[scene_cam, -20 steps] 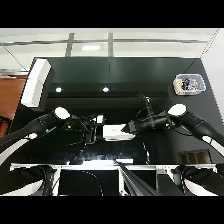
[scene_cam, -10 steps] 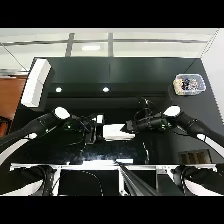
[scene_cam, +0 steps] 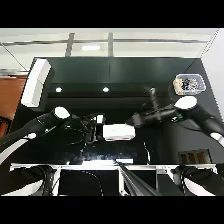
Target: Fold the box and place the chain.
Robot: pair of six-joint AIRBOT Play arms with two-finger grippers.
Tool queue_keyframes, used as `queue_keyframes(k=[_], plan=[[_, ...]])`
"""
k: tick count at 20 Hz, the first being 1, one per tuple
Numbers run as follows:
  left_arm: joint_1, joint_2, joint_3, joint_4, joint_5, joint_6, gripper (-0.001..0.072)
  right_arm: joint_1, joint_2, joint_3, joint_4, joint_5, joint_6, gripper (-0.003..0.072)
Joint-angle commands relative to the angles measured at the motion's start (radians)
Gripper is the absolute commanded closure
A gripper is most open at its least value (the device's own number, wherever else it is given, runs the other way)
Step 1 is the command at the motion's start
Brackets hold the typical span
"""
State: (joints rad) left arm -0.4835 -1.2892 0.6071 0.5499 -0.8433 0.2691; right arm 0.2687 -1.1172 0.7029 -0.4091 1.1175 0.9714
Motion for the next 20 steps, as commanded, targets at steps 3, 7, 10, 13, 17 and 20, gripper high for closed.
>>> queue_keyframes(k=[3, 7, 10, 13, 17, 20], plan=[[0.002, 0.115, 0.042, 0.219, -0.03, -0.311, -0.0005, -0.343, 0.24, 0.044, -0.21, 0.223, 0.08, 0.0672], [-0.021, 0.224, 0.066, 0.189, -0.068, -0.484, -0.0006, -0.558, 0.309, 0.043, -0.261, 0.278, 0.092, 0.0671], [-0.109, 0.201, 0.103, 0.145, 0.018, -0.488, -0.0006, -0.575, 0.309, 0.043, -0.261, 0.251, 0.091, 0.0671], [-0.204, 0.103, 0.17, 0.145, 0.09, -0.487, -0.0005, -0.572, 0.309, 0.039, -0.262, 0.251, 0.09, 0.0671], [-0.243, -0.075, 0.286, 0.144, 0.076, -0.591, -0.0005, -0.572, 0.309, 0.02, -0.274, 0.251, 0.09, 0.0671], [-0.25, -0.118, 0.321, 0.143, 0.073, -0.597, -0.0005, -0.572, 0.309, 0.007, -0.284, 0.251, 0.087, 0.0671]])
